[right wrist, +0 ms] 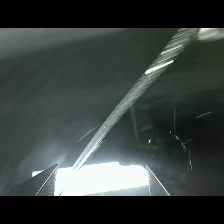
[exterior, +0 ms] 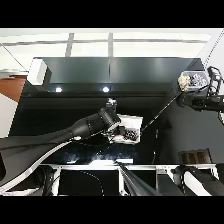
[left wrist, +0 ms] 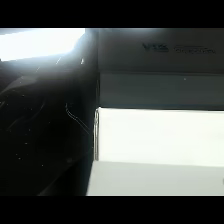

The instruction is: Fold the box and place the chain.

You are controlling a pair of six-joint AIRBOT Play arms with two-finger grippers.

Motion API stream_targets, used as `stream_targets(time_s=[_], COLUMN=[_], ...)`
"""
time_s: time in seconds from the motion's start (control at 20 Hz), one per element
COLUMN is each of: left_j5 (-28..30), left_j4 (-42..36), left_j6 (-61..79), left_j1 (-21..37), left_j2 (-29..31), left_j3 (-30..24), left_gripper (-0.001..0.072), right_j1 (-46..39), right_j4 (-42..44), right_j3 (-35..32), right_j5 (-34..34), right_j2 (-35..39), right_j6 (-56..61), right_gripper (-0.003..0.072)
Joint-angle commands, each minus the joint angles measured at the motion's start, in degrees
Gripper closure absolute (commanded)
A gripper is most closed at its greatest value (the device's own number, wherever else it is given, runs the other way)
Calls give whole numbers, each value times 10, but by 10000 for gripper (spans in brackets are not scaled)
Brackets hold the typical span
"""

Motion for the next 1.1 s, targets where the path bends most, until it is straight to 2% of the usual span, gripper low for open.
stream_targets(time_s=[0.0, 0.25, 0.45, 0.5, 0.55, 0.6, 0.65, 0.85, 1.05], left_j5=[-2, -2, -2, -2, -2, -1, -1, -1, -1], left_j4=[0, 0, 0, 0, 0, 0, 0, 0, 0], left_j6=[0, 0, 0, 0, 0, 0, 0, 0, 0], left_j1=[0, 0, 0, 0, 0, 0, 0, 0, 0], left_j2=[0, 0, 0, 0, 0, 0, 0, 0, 0], left_j3=[0, 0, 0, 0, 0, 0, 0, 0, 0], left_gripper=[680, 680, 680, 680, 680, 680, 680, 680, 680], right_j1=[-30, -30, -30, -30, -30, -30, -30, -37, -39], right_j4=[-25, 4, 39, 41, 41, 41, 41, 42, 41], right_j3=[13, 130, 181, 184, 184, 184, 188, 232, 266], right_j5=[-132, -136, -136, -134, -131, -125, -109, -1, 93], right_j2=[-99, -266, -333, -339, -340, -340, -340, -321, -201], right_j6=[102, 133, 133, 131, 129, 112, 93, 28, -50], right_gripper=[55, 56, 58, 145, 287, 498, 670, 659, 659])
